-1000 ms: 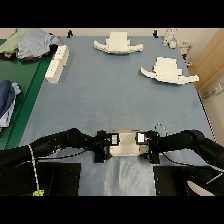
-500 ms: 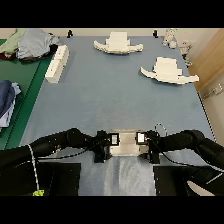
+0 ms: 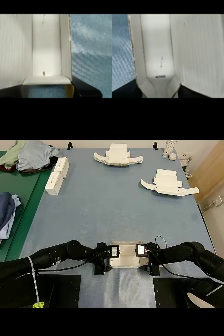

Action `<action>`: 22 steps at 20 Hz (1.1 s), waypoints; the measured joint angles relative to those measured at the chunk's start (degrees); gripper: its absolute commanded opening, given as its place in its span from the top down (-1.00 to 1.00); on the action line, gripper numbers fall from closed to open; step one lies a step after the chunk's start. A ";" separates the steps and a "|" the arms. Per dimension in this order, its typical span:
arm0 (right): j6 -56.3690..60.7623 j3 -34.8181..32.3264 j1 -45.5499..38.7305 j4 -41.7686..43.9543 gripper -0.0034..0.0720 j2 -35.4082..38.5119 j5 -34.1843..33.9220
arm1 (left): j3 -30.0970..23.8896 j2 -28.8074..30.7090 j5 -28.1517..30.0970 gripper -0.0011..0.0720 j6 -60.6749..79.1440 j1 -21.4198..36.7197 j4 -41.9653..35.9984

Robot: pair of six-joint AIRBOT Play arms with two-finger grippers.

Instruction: Fold the box.

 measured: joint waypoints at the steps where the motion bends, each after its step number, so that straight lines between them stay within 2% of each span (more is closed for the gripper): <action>1: 0.00 0.00 0.00 0.00 -0.51 0.00 -0.02 | 0.00 0.00 0.00 -0.42 0.00 0.00 0.00; 4: 0.02 0.00 -0.02 0.07 -0.52 0.00 -0.02 | 0.02 0.00 -0.02 -0.42 0.00 0.00 0.00; 6: 0.57 0.13 0.00 0.04 -1.00 0.00 -0.07 | 0.00 0.00 -0.02 -0.42 0.00 0.00 -0.02; 11: 8.46 2.34 0.00 -2.47 -0.97 0.66 -2.43 | 0.00 0.00 0.00 -0.42 -0.02 0.00 -0.02; 16: 21.16 6.23 0.00 -10.71 -0.97 4.55 -12.35 | 0.00 0.00 0.00 -0.42 0.00 0.00 0.00; 17: 24.52 6.82 0.00 -12.57 -0.93 5.70 -15.02 | 0.00 0.00 0.00 -0.42 0.00 0.00 0.00; 18: 28.74 7.45 0.00 -14.16 -0.72 7.04 -17.88 | 0.00 0.00 0.00 -0.42 0.00 0.00 0.00; 20: 38.60 8.72 0.00 -15.82 -0.14 9.64 -24.17 | 0.02 0.00 0.00 -0.42 0.00 0.00 0.00; 22: 48.28 9.84 0.04 -14.49 0.16 12.24 -29.77 | 0.00 0.00 0.00 -0.42 0.00 0.00 0.00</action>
